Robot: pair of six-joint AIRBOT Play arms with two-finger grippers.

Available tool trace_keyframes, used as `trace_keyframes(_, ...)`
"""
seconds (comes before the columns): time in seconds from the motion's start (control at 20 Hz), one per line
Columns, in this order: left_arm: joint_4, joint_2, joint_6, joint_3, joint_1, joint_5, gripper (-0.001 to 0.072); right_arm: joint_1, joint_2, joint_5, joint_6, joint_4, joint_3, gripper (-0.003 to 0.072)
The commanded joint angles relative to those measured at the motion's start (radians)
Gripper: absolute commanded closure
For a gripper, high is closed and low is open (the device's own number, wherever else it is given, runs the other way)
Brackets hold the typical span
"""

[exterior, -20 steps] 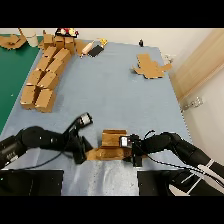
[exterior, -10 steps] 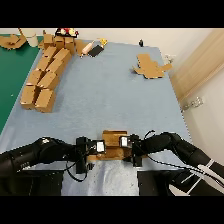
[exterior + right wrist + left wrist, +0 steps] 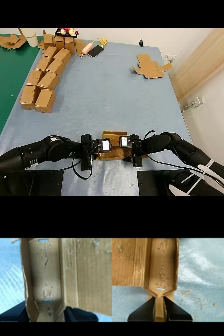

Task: Fold the box.

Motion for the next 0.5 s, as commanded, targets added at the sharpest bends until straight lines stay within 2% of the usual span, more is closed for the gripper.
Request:
trace_keyframes(0.0,0.001,-0.003,0.000,0.005,-0.001,-0.002,0.0557,0.000,0.000,0.000,0.000,0.000,0.000,0.0190)
trace_keyframes(0.2,0.000,-0.003,0.001,0.012,-0.001,0.021,0.0574,0.000,0.000,0.000,0.000,0.001,0.000,0.0189)
trace_keyframes(0.25,0.001,-0.003,0.005,0.016,-0.001,0.030,0.0668,0.000,0.000,0.000,0.000,0.001,0.000,0.0190)
trace_keyframes(0.45,-0.003,-0.006,0.115,0.028,-0.031,0.035,0.0667,0.000,0.000,0.000,0.000,0.000,0.000,0.0189)
